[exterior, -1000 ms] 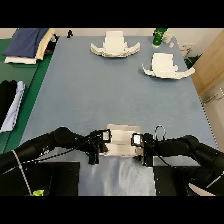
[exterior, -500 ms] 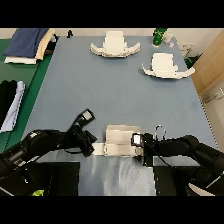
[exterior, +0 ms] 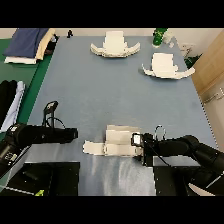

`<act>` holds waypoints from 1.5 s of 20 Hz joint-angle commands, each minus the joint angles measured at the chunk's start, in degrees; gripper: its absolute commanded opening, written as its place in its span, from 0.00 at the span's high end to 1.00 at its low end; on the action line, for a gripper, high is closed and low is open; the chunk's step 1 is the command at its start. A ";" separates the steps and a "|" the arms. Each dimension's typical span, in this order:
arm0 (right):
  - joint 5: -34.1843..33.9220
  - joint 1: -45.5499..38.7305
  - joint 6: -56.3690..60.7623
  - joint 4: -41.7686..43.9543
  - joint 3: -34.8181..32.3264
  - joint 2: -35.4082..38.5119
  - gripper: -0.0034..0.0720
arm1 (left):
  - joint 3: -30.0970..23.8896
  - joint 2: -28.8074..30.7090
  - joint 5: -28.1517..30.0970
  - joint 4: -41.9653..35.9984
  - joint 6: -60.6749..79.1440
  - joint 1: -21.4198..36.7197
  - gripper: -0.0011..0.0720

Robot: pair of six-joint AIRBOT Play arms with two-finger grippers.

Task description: Fold the box.

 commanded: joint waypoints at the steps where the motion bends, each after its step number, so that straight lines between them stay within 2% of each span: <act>1: 0.02 0.00 -0.02 0.00 0.00 -0.02 0.28 | -2.73 -4.07 -1.27 -8.83 0.59 1.29 0.97; 4: 0.02 0.00 -0.02 0.00 0.00 -0.02 0.28 | -5.18 -7.96 3.39 -12.28 0.46 -3.54 0.97; 9: 0.02 0.00 -0.02 -0.02 0.00 -0.02 0.28 | -5.20 -12.48 11.69 -18.12 -0.13 -14.36 0.97; 12: 0.02 0.00 -0.02 -0.02 0.00 -0.02 0.28 | -4.94 -13.03 15.32 -19.69 -0.22 -18.99 0.97; 21: 0.02 0.00 -0.02 -0.02 0.00 -0.02 0.28 | -1.40 -9.73 15.50 -20.90 -0.11 -19.91 0.96; 22: 0.02 0.00 -0.02 -0.02 0.00 -0.02 0.28 | -1.40 -9.75 15.47 -21.40 0.42 -19.91 0.81; 23: 0.02 0.00 -0.02 -0.02 0.00 -0.02 0.28 | -1.40 -9.75 15.50 -22.40 1.03 -19.91 0.34; 24: 0.02 0.00 -0.02 -0.02 0.00 -0.02 0.28 | -1.40 -9.75 15.50 -23.32 1.33 -19.91 0.18; 30: 0.02 0.00 -0.02 -0.04 0.00 -0.02 0.28 | -1.42 -10.29 18.27 -25.38 4.35 -19.91 0.18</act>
